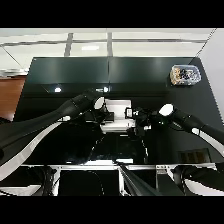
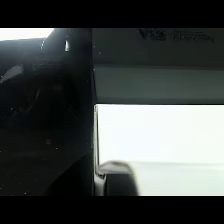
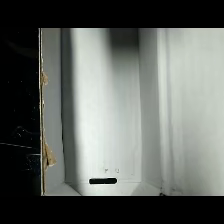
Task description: Fold the box and place the chain.
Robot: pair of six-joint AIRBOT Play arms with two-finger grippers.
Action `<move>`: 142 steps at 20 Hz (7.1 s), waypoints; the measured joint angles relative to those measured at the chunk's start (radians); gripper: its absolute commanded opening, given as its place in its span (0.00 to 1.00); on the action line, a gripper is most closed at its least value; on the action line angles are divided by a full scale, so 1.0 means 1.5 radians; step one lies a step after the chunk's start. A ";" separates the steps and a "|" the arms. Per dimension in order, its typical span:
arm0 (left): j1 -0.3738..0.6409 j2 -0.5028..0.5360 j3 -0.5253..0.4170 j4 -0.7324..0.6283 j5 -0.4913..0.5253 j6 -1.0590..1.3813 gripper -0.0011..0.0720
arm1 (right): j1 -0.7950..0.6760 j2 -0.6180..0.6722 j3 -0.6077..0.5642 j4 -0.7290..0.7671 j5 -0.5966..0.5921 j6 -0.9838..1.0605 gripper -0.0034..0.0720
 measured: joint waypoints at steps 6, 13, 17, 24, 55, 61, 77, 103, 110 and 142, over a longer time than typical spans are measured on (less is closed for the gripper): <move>0.001 -0.001 0.000 -0.008 0.013 0.001 0.05 | -0.004 0.020 -0.001 -0.022 -0.005 0.011 1.00; 0.002 0.001 0.001 -0.006 0.004 0.028 0.05 | -0.042 0.095 -0.001 -0.083 0.035 0.029 0.93; 0.002 0.001 0.001 -0.005 0.005 0.033 0.05 | -0.040 0.103 -0.003 -0.073 0.046 0.030 0.51; 0.002 0.001 0.001 -0.005 0.005 0.035 0.05 | -0.033 0.102 -0.006 -0.033 0.059 0.038 0.35; 0.002 0.001 0.001 -0.011 0.006 0.035 0.05 | -0.044 0.089 0.003 0.020 0.079 0.252 0.06; 0.002 0.001 0.001 -0.008 -0.001 0.035 0.05 | -0.239 0.181 0.053 -0.252 0.187 0.736 0.06; 0.002 0.001 0.001 -0.008 0.000 0.035 0.05 | -0.271 0.008 -0.075 0.130 0.263 0.765 0.07; 0.002 0.001 0.001 -0.010 0.001 0.035 0.05 | 0.028 -0.013 0.190 -0.207 0.217 1.187 0.53; 0.002 0.001 0.001 -0.010 0.001 0.035 0.05 | 0.150 -0.069 0.271 -0.443 0.225 1.438 0.53; 0.002 0.001 0.001 -0.009 -0.002 0.036 0.05 | 0.200 -0.122 0.333 -0.550 0.305 1.619 0.47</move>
